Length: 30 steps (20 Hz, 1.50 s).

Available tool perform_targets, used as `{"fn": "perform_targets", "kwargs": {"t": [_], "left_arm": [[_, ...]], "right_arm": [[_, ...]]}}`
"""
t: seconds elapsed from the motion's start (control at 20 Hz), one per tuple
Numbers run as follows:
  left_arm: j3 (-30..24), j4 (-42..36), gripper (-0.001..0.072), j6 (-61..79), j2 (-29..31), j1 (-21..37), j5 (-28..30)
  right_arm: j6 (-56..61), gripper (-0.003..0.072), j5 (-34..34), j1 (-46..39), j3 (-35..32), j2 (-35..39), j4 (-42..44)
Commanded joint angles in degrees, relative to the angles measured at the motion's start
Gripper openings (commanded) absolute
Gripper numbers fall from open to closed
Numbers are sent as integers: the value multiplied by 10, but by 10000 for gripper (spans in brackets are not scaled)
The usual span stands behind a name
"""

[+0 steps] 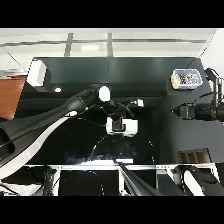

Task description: Fold the box and place the chain.

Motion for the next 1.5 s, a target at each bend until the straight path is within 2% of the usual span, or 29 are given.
{"fn": "perform_targets", "kwargs": {"t": [0.0, 0.1, 0.15, 0.2, 0.25, 0.3, 0.4, 0.5, 0.6, 0.7, 0.9, 1.1, 1.25, 1.45], "left_arm": [[2, 107, 706, -90, -6, -32, 21], [2, 160, 704, -116, -8, -50, 25], [3, 175, 627, -117, -6, -55, 19], [7, 186, 444, -129, -3, -55, 9], [18, 201, 314, -159, 4, -50, -8], [30, 219, 286, -192, 13, -41, -31], [55, 269, 286, -265, 43, -5, -100], [58, 322, 286, -358, 84, 59, -156], [58, 347, 286, -443, 115, 157, -207], [57, 347, 286, -497, 125, 279, -227], [44, 341, 286, -575, 102, 513, -142], [45, 309, 288, -563, 53, 654, -111], [50, 267, 288, -507, 19, 695, -72], [69, 205, 289, -418, -15, 688, -9]], "right_arm": [[0, 15, 0, 0, 0, 0, 0], [0, 15, 0, 0, 0, 0, 0], [1, 15, 0, 0, 0, 0, 0], [1, 15, 0, 0, 0, 0, 0], [0, 15, 0, 0, 0, 0, 0], [1, 15, 0, 0, 0, 0, 0], [1, 15, 0, 0, 0, 0, 0], [1, 15, 0, 0, 0, 0, 0], [1, 15, 0, 0, 0, 0, 0], [1, 15, -1, 0, 0, 0, 0], [1, 15, -13, 0, 0, 0, 0], [5, 15, -21, 0, 0, 0, 0], [7, 15, -36, 0, 0, 0, 0], [17, 14, -56, 0, 0, 0, 0]]}}
